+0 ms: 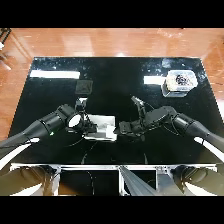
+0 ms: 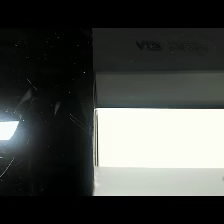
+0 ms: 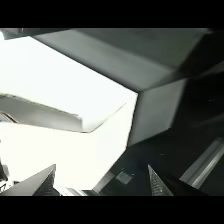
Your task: Fold the box and place the chain.
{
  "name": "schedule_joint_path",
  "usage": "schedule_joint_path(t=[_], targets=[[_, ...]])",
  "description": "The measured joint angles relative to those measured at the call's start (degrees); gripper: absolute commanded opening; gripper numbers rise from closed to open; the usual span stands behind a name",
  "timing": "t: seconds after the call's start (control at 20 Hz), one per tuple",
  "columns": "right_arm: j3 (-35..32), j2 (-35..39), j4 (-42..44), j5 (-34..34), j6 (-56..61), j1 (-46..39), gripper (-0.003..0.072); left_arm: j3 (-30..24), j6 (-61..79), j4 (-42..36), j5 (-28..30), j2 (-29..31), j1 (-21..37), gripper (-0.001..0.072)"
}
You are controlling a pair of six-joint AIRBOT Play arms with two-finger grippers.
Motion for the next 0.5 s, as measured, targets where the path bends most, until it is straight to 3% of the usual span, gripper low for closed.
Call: schedule_joint_path(t=[0.1,0.2,0.5], targets=[[0.6,-0.6,-0.1,1.2,1.7,1.9,0.068,0.0,0.0,0.0,0.0,0.0,0.0,0.0023],[1.5,-1.2,0.0,2.7,2.8,3.6,0.0367,0.0,0.0,0.0,0.0,0.0,0.0,0.0023],[3.3,-2.0,-1.8,6.4,5.9,6.1,0.0349,0.0,0.2,0.2,0.0,0.0,0.0,0.0023]])
